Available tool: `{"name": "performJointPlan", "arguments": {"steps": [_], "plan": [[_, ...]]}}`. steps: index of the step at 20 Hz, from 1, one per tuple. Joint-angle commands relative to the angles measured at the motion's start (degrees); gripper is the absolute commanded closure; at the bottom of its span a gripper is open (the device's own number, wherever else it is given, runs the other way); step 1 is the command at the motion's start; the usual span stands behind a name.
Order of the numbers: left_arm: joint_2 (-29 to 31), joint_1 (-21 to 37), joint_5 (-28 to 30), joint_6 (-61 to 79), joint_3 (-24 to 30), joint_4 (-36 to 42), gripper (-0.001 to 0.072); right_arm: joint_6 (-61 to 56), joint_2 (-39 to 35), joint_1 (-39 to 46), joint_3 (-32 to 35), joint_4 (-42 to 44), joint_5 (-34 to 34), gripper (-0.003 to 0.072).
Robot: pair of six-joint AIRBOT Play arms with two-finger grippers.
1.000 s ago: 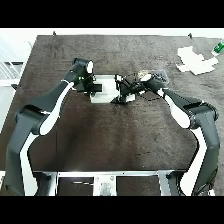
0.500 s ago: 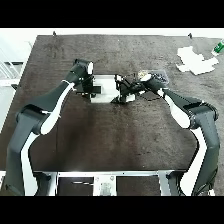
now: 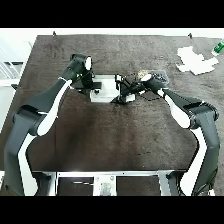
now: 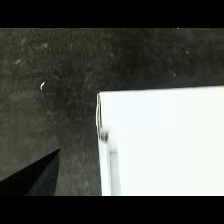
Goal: Fold the box and place the chain.
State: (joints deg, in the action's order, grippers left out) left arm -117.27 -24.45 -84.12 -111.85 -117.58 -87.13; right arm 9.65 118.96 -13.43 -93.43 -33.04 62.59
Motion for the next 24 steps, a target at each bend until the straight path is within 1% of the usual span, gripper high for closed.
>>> {"name": "performJointPlan", "arguments": {"steps": [1,5,8,11,12,14,15,16,17,19,20,21,22,24], "plan": [[2.62,0.07,-2.29,0.94,-0.15,-2.27,0.0124,0.0,-0.04,-0.07,0.02,-0.02,0.04,0.0119],[6.95,2.8,-3.91,3.82,-0.13,-5.55,0.0124,0.0,-0.04,-0.07,0.02,0.0,0.04,0.0119],[8.59,6.12,-3.06,11.58,-0.09,-5.11,0.0124,0.0,-0.04,-0.07,0.02,0.0,0.04,0.0119],[9.22,9.38,-1.46,20.31,0.04,-2.75,0.0122,0.0,-0.04,-0.07,0.02,0.0,0.04,0.0119],[9.7,10.45,0.39,22.12,0.76,-1.64,0.01,0.0,-0.04,-0.07,0.02,0.0,0.04,0.0119],[10.1,12.52,3.19,25.92,1.4,0.81,0.0105,0.0,-0.04,-0.07,0.02,0.0,0.04,0.0119],[10.51,13.7,4.42,28.83,2.1,3.72,0.0103,0.0,-0.04,-0.07,0.02,0.0,0.04,0.0119],[11.15,14.71,5.55,30.84,2.99,6.8,0.0074,0.0,-0.04,-0.07,0.02,0.0,0.04,0.0119],[11.93,15.74,6.73,34.4,4.28,10.51,0.0045,0.0,-0.04,-0.07,0.02,0.0,0.04,0.0119],[14.69,17.22,11.04,40.48,8.22,14.4,0.0043,0.0,-0.04,-0.07,0.02,0.0,0.04,0.0119],[16.39,17.81,13.64,43.5,10.93,15.87,0.0043,0.0,-0.04,-0.07,0.02,0.0,0.04,0.0119],[18.05,18.67,16.0,47.15,14.14,18.49,0.0006,0.0,-0.04,-0.07,0.02,0.02,0.04,0.0119],[19.37,19.69,18.03,50.47,17.05,21.35,0.0006,0.0,-0.04,-0.07,0.02,0.0,0.04,0.0119],[20.63,22.71,21.84,60.89,22.71,30.99,0.0006,0.0,-0.04,-0.07,0.02,0.0,0.04,0.0119]]}}
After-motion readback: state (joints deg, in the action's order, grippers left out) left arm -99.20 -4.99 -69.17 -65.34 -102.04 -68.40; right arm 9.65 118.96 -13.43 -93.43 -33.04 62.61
